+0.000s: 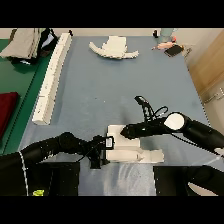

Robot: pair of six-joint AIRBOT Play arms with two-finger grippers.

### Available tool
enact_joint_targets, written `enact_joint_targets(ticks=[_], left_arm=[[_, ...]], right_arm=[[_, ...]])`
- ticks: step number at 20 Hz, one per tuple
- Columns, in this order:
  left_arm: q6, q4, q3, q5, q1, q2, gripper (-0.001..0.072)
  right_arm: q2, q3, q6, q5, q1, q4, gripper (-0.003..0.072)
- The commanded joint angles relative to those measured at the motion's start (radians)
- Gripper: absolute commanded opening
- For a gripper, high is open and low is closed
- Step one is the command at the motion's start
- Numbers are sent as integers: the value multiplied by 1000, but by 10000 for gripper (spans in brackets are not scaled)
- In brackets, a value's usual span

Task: Fold the box.

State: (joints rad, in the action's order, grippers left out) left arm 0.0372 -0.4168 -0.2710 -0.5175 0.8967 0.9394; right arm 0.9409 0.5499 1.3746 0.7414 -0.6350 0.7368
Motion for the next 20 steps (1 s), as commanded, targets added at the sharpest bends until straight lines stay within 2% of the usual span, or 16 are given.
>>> enact_joint_targets(ticks=[1, 5, 10, 11, 13, 14, 15, 18, 20], left_arm=[[-1, 1, 0, 2, 0, 0, 407], [-1, 1, 0, 2, 0, 0, 407], [-1, 1, 0, 2, 0, 0, 407], [-1, 1, 0, 2, 0, 0, 407], [-1, 1, 0, 2, 0, 0, 407], [-1, 1, 0, 2, 0, 0, 407], [-1, 1, 0, 2, 0, 0, 407], [-1, 1, 0, 2, 0, 0, 407], [-1, 1, 0, 2, 0, 0, 407]], right_arm=[[-105, 37, 1, 98, 0, 62, 83], [-236, 37, 0, 235, -1, 194, 83], [-406, -13, -174, 416, -1, 269, 84], [-427, -29, -199, 443, -1, 297, 129], [-444, -63, -347, 479, -1, 375, 425], [-444, -83, -438, 481, -1, 414, 503], [-443, -100, -512, 480, -1, 447, 529], [-441, -151, -739, 431, -1, 490, 529], [-441, -184, -822, 389, -1, 486, 529]])
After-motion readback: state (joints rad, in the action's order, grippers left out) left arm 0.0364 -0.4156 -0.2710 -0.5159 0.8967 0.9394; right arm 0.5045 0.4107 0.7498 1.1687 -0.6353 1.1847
